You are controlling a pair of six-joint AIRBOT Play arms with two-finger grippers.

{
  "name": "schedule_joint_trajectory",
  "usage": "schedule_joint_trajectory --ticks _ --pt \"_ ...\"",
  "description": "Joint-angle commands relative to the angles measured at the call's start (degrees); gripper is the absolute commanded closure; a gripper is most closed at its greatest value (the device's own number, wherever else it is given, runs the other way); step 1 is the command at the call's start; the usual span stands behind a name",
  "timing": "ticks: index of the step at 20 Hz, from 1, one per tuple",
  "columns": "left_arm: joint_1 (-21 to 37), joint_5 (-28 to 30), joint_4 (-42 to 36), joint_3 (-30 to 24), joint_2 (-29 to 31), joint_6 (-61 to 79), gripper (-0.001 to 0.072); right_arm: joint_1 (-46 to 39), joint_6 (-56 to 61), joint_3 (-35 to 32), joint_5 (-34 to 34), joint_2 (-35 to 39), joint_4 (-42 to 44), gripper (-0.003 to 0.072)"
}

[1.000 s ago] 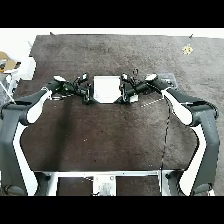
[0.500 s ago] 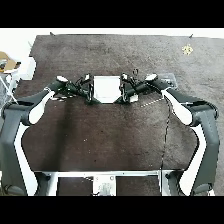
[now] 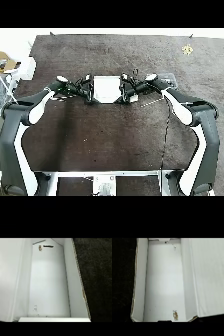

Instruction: Fold the box and place the chain.

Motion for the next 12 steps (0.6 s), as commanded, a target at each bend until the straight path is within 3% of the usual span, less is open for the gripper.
schedule_joint_trajectory --ticks 1,12 --pt "1.1 -0.7 -0.3 0.0 0.0 0.0 -0.0002 0.1 0.0 0.0 0.1 0.0 0.0 0.0258" --pt "0.7 -1.7 0.2 -0.1 0.0 0.0 0.0010 0.1 0.0 0.0 0.0 0.0 0.0 0.0258"
